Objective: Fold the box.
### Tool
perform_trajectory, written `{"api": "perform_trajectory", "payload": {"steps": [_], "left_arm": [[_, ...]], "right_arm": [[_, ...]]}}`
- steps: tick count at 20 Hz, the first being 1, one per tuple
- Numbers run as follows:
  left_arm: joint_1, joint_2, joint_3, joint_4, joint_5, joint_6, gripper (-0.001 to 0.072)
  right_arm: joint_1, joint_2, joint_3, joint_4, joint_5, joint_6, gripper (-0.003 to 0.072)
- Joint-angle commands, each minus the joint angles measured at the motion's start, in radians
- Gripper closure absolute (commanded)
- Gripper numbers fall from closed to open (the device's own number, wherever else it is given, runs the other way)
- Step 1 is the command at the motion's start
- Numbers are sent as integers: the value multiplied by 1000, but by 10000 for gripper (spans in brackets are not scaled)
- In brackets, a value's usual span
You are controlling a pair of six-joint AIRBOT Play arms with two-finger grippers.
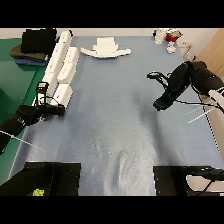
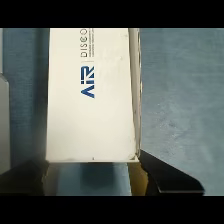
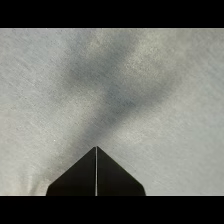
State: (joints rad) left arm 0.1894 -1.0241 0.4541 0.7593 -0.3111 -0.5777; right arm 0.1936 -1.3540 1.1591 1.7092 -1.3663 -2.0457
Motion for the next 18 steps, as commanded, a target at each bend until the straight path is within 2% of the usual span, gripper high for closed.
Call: {"api": "perform_trajectory", "payload": {"steps": [1,7,11,18], "left_arm": [[3,-72,35,-2,75,-25,296],[-65,-257,219,-4,69,-26,296],[-69,-377,356,-4,76,-78,296],[-71,-509,540,-4,68,-78,296]], "right_arm": [[0,0,1,0,0,0,683],[0,0,1,0,0,0,683],[0,-1,1,0,0,0,683],[0,0,1,0,0,0,683]]}}
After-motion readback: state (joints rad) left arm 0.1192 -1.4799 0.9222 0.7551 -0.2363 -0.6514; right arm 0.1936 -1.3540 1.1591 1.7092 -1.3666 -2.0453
